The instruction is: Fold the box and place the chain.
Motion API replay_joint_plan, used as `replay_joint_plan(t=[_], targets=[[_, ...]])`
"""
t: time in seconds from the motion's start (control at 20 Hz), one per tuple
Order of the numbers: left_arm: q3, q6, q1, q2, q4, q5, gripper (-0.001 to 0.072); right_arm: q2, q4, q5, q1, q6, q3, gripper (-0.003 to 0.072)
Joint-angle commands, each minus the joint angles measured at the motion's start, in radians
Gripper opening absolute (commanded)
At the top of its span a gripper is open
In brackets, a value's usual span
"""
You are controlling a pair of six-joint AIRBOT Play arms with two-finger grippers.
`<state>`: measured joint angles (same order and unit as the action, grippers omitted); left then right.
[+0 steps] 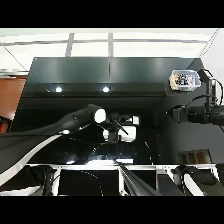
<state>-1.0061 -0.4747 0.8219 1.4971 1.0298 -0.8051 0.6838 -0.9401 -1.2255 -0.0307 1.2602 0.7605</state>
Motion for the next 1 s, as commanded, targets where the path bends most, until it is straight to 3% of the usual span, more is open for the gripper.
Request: replay_joint_plan(t=[0.0, 0.1, 0.3, 0.4, 0.5, 0.65, 0.8, 0.95], targets=[[-0.003, -0.078, -0.128, -0.054, 0.008, -0.056, 0.0221, 0.000, 0.000, 0.000, 0.000, 0.000, 0.000, 0.0010], [-0.003, -0.145, -0.295, -0.097, 0.010, -0.068, 0.0221, 0.000, 0.001, 0.003, 0.000, 0.000, 0.000, 0.0010], [-0.075, -0.331, -0.753, -0.100, 0.013, -0.054, 0.0223, 0.000, 0.001, -0.021, 0.000, 0.020, 0.000, 0.0010], [-0.156, -0.404, -0.970, -0.056, 0.005, -0.039, 0.0239, 0.000, 0.001, -0.019, 0.000, 0.020, 0.000, 0.0010], [-0.269, -0.414, -1.111, 0.026, -0.021, -0.061, 0.0240, 0.000, 0.002, -0.011, 0.000, 0.048, 0.000, 0.0010], [-0.486, -0.456, -1.179, 0.201, 0.015, -0.076, 0.0247, 0.000, 0.003, 0.000, 0.000, 0.108, 0.000, 0.0010], [-0.699, -0.536, -1.168, 0.366, 0.148, -0.103, 0.0250, 0.000, 0.005, -0.011, 0.002, 0.146, 0.000, 0.0010], [-0.841, -0.580, -1.143, 0.486, 0.273, -0.121, 0.0250, 0.000, 0.007, 0.018, 0.002, 0.150, 0.000, 0.0010]])
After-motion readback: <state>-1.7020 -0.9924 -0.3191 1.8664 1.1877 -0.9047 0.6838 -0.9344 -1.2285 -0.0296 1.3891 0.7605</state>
